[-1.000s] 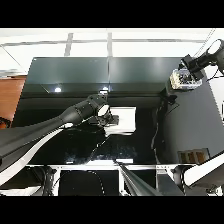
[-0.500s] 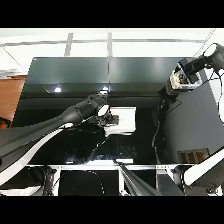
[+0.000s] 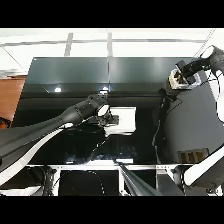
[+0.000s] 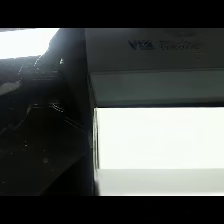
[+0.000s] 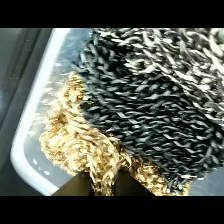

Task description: Fold the box and place the chain.

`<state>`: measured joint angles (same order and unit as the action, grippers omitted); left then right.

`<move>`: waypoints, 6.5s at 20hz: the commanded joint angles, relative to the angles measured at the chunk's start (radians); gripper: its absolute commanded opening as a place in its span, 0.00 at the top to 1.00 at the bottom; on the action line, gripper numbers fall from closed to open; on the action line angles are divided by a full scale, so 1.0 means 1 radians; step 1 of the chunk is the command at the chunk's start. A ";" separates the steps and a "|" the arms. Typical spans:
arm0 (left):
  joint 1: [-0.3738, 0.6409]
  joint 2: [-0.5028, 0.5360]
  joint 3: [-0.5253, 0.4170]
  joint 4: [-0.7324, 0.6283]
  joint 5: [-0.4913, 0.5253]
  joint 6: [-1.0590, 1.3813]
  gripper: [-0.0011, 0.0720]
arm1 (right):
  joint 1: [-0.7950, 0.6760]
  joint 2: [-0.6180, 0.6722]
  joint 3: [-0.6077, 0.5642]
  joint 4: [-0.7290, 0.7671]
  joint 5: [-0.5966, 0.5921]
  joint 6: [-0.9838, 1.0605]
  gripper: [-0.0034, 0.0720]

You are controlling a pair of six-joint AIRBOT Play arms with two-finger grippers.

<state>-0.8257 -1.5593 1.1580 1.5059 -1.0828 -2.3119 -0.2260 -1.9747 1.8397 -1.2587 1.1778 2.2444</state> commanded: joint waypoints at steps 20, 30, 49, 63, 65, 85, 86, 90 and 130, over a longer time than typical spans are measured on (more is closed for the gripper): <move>0.000 0.000 0.001 0.000 0.001 0.000 0.95 | -0.063 0.715 0.117 0.297 0.087 -0.649 0.94; 0.000 0.000 0.001 0.000 0.000 0.000 0.95 | 0.017 0.868 0.116 0.461 0.195 -0.693 0.94; 0.000 0.000 0.001 0.000 0.001 0.000 0.95 | 0.336 0.895 0.106 0.440 0.323 -0.725 0.94; 0.000 0.000 0.001 0.000 0.000 0.000 0.95 | 0.402 0.901 -0.063 0.507 0.338 -0.765 0.94; 0.000 0.000 0.001 0.000 0.000 0.000 0.95 | 0.403 0.901 -0.063 0.533 0.338 -0.772 0.94; 0.000 0.000 0.001 0.000 0.001 0.000 0.95 | 0.402 0.935 -0.063 0.315 0.386 -0.754 0.94; 0.000 0.000 0.001 0.000 0.000 0.000 0.95 | 0.403 0.935 -0.063 0.328 0.389 -0.755 0.94; 0.000 0.000 0.001 0.000 0.001 0.000 0.95 | 0.402 0.935 -0.063 0.440 0.383 -0.772 0.94; 0.000 0.000 0.001 0.000 0.005 0.000 0.95 | 0.408 0.927 -0.501 0.598 0.317 -0.892 0.94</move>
<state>-0.8257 -1.5593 1.1580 1.5063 -1.0775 -2.3119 0.1806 -1.0473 1.4349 -0.6407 1.5253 1.3605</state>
